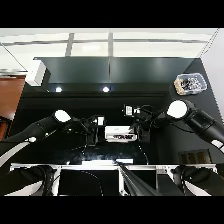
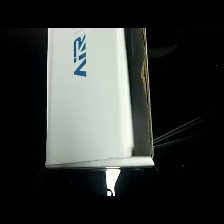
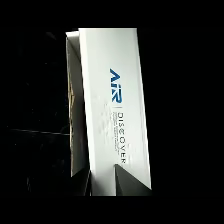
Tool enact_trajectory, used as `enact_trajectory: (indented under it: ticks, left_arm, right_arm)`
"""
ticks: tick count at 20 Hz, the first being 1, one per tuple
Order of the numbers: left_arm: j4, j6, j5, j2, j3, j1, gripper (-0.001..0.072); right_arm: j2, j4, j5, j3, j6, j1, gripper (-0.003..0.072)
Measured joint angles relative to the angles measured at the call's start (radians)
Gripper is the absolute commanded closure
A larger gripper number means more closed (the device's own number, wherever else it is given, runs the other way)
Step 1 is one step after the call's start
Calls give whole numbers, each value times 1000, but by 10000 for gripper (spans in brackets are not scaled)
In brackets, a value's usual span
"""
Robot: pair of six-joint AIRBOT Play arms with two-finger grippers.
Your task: Fold the box and place the chain.
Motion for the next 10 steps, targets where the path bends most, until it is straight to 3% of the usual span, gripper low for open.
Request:
enact_trajectory:
  ticks: [10]
  left_arm:
    - [0, 2, 0, 0, 0, 0, 241]
  right_arm:
    - [0, -3, 0, -3, 2, 0, 537]
